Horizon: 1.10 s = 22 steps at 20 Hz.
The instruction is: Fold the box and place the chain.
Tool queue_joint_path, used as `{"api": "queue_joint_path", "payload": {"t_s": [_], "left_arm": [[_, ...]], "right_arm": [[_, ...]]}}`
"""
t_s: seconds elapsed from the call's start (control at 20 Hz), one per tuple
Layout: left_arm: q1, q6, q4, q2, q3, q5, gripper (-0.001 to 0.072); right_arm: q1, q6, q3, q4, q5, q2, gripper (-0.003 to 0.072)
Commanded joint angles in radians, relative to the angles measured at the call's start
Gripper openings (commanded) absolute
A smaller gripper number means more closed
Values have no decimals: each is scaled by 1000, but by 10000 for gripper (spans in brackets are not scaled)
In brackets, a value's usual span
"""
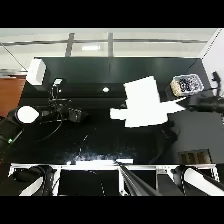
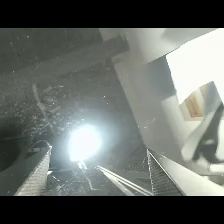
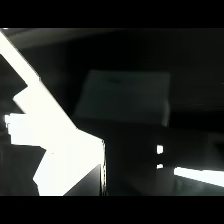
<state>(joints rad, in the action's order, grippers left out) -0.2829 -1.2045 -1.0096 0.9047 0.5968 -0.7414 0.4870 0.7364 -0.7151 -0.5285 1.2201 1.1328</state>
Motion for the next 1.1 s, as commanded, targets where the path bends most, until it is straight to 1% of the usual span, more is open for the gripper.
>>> {"api": "queue_joint_path", "payload": {"t_s": [0.0,0.05,0.15,0.2,0.25,0.3,0.4,0.45,0.5,0.55,0.6,0.65,0.75,0.8,0.95,1.05], "left_arm": [[0,-3,29,0,2,3,688],[0,-3,34,0,3,3,688],[3,-3,55,17,17,-18,688],[15,-3,115,40,26,-47,688],[36,23,219,72,29,-77,689],[53,102,321,106,29,-108,689],[96,252,540,204,30,-182,689],[110,330,627,257,34,-235,690],[113,410,652,316,50,-289,691],[103,442,613,365,75,-319,691],[85,430,557,410,107,-320,691],[72,417,536,447,140,-316,691],[66,415,548,523,217,-327,691],[63,418,548,563,258,-357,691],[42,476,544,687,367,-547,690],[17,476,539,750,410,-607,689]], "right_arm": [[-184,-31,246,182,-253,-192,16],[-248,-31,291,196,-279,-222,16],[-362,-30,333,188,-316,-233,16],[-407,-30,340,189,-352,-233,16],[-446,-30,340,189,-389,-233,16],[-472,-30,340,193,-418,-233,16],[-495,-30,340,192,-439,-233,16],[-496,-30,340,192,-435,-233,16],[-495,-30,340,190,-421,-233,17],[-496,-30,340,185,-404,-233,17],[-496,-30,340,175,-386,-233,17],[-496,-30,340,163,-369,-233,17],[-496,-29,340,155,-344,-233,16],[-496,-27,340,154,-340,-233,16],[-495,-27,340,153,-341,-233,17],[-495,-27,340,153,-344,-233,17]]}}
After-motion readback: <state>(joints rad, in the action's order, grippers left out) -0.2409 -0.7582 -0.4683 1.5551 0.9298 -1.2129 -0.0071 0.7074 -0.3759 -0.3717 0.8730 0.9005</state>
